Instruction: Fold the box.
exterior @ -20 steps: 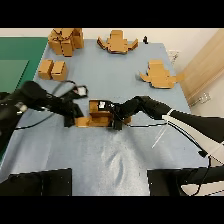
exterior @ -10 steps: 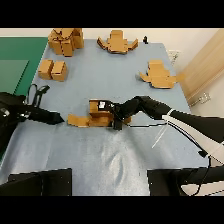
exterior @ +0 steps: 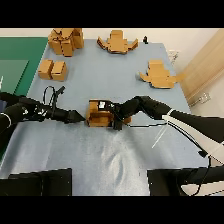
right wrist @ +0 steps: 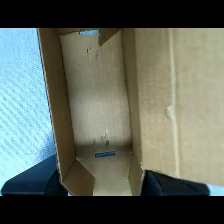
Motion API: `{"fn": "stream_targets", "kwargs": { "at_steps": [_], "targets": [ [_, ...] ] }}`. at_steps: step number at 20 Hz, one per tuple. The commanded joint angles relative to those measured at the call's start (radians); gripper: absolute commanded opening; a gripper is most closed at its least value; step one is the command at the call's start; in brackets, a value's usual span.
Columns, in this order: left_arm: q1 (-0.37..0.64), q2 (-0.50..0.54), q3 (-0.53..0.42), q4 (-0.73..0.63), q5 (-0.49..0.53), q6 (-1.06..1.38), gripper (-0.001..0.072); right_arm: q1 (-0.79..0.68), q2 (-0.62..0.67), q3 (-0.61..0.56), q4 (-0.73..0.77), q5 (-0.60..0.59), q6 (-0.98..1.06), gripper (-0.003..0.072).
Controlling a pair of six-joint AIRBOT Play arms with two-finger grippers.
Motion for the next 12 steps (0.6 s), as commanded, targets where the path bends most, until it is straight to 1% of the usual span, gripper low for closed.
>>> {"fn": "stream_targets", "kwargs": {
  "at_steps": [1, 3, 4, 6, 8, 9, 11, 12],
  "targets": [
    [0.034, -0.003, 0.003, -0.087, -0.092, 0.044, 0.0488, 0.0, 0.0, 0.0, 0.0, 0.0, 0.0, 0.0513],
    [0.006, -0.003, 0.003, -0.149, -0.075, 0.052, 0.0494, 0.0, 0.0, 0.0, 0.001, 0.0, 0.0, 0.0513],
    [-0.024, -0.003, 0.004, -0.165, -0.047, 0.053, 0.0601, 0.0, 0.0, 0.0, 0.001, 0.0, 0.0, 0.0513],
    [-0.087, -0.003, 0.004, -0.158, 0.031, 0.034, 0.0605, 0.0, 0.0, 0.0, 0.0, 0.0, 0.0, 0.0513],
    [-0.121, -0.003, 0.006, -0.138, 0.105, -0.023, 0.0606, 0.0, 0.0, 0.0, 0.0, 0.0, 0.0, 0.0513],
    [-0.124, -0.003, 0.011, -0.128, 0.116, -0.058, 0.0606, 0.0, 0.0, 0.0, 0.0, 0.0, 0.0, 0.0513],
    [-0.127, -0.003, 0.037, -0.098, 0.104, -0.135, 0.0605, 0.0, 0.0, 0.0, 0.0, 0.0, 0.0, 0.0513],
    [-0.137, -0.003, 0.062, -0.046, 0.103, -0.183, 0.0605, 0.0, 0.0, 0.0, 0.0, 0.0, -0.001, 0.0513]
  ]
}}
